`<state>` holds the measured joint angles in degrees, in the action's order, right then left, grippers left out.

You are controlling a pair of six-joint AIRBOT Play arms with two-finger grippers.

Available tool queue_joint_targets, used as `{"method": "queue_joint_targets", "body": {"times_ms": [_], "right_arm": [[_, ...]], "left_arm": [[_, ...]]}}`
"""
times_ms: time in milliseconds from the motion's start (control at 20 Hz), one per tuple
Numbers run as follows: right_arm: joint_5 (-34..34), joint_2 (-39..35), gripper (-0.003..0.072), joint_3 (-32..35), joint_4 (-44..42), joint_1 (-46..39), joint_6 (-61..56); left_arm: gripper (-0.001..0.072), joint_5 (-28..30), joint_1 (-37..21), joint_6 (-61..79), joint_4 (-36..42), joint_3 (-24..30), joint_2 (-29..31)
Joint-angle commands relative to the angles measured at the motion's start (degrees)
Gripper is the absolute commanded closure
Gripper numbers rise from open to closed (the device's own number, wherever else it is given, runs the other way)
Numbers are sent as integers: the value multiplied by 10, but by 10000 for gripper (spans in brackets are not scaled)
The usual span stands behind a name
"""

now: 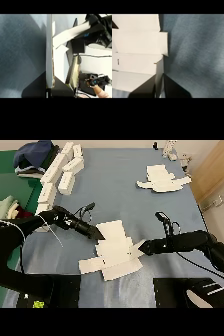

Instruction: Fold the box.

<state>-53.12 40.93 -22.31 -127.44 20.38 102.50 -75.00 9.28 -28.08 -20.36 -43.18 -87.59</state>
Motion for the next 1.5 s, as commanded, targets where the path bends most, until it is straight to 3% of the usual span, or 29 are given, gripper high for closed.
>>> {"method": "queue_joint_targets", "body": {"times_ms": [0,300,350,450,500,650,800,950,1150,1250,1450], "right_arm": [[11,0,269,-6,96,-1,0],[22,7,267,-38,410,-8,-246],[22,7,248,-50,451,-8,-291],[22,7,113,-82,508,-8,-355],[22,7,103,-99,522,-8,-378],[23,7,116,-135,529,-8,-406],[20,11,267,-137,523,-8,-426],[23,28,267,-137,506,-8,-436],[34,59,267,-137,486,-8,-436],[49,73,267,-137,472,-8,-436],[77,84,268,-137,449,-8,-436]], "left_arm": [[697,-6,0,18,10,-5,0],[699,13,23,203,10,-31,47],[700,26,33,228,9,-31,64],[700,59,56,265,8,-30,96],[700,80,69,280,8,-29,113],[702,161,117,320,-24,-21,177],[704,221,163,360,-44,21,257],[704,330,217,408,-5,108,350],[704,529,323,529,82,233,459],[703,585,374,529,82,269,481],[700,608,437,528,82,301,476]]}}
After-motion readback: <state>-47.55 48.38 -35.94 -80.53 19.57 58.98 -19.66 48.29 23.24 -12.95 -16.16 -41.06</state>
